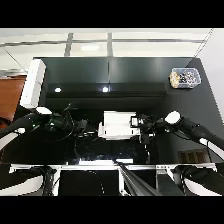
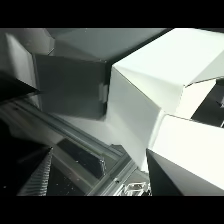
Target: Fold the box and place the chain.
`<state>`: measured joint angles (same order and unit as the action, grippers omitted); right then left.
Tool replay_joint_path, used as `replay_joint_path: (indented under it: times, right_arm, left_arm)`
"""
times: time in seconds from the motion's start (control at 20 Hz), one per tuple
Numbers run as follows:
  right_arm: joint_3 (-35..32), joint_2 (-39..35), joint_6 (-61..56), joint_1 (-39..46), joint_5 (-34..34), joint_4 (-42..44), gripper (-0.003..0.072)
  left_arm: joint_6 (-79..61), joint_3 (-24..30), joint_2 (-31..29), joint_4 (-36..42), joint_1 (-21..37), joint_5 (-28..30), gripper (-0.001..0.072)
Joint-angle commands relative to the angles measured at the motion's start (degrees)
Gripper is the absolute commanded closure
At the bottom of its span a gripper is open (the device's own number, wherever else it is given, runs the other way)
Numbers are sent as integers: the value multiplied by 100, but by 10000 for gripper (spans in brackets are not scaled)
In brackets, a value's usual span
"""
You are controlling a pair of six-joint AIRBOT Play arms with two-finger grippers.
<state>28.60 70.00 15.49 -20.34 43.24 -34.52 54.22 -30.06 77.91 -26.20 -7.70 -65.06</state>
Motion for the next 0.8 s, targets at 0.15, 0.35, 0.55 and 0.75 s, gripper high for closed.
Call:
replay_joint_path:
  times: [0.15, 0.35, 0.55, 0.75]
  right_arm:
    - [0, 2, 0, -2, 2, 2, 487]
    - [0, 4, 0, -2, 2, 2, 487]
    - [0, 4, -2, -2, 4, 2, 487]
    - [0, 4, 0, -2, 2, 2, 487]
  left_arm:
    - [-291, -146, 2, 304, 15, -575, -1]
    - [-162, -450, 2, 291, -614, -326, 0]
    - [284, -750, 2, 118, -999, -199, 38]
    - [748, -914, 2, -181, -1187, -210, 39]
